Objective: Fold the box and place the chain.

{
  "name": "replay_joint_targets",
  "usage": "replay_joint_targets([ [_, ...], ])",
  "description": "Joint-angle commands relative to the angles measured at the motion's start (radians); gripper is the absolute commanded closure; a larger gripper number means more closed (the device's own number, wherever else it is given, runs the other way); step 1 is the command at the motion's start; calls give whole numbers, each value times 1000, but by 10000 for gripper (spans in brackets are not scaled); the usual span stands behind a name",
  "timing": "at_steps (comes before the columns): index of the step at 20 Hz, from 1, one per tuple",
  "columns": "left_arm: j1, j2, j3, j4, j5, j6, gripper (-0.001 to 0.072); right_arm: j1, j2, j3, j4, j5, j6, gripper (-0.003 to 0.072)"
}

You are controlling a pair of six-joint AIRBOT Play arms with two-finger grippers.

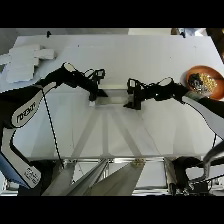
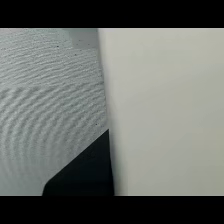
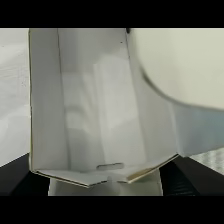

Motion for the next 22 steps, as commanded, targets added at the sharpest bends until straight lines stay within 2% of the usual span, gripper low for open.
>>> replay_joint_targets([
  [1,1,0,0,-1,7,-1,695,0,-12,6,-59,29,27,-2],
  [11,1,0,0,0,6,-1,695,-1,-13,16,-2,34,19,-2],
  [16,1,0,0,-1,6,-1,695,0,-14,61,-3,137,30,-2],
  [22,1,0,0,-1,6,-1,695,0,-49,63,-19,140,69,-2],
])
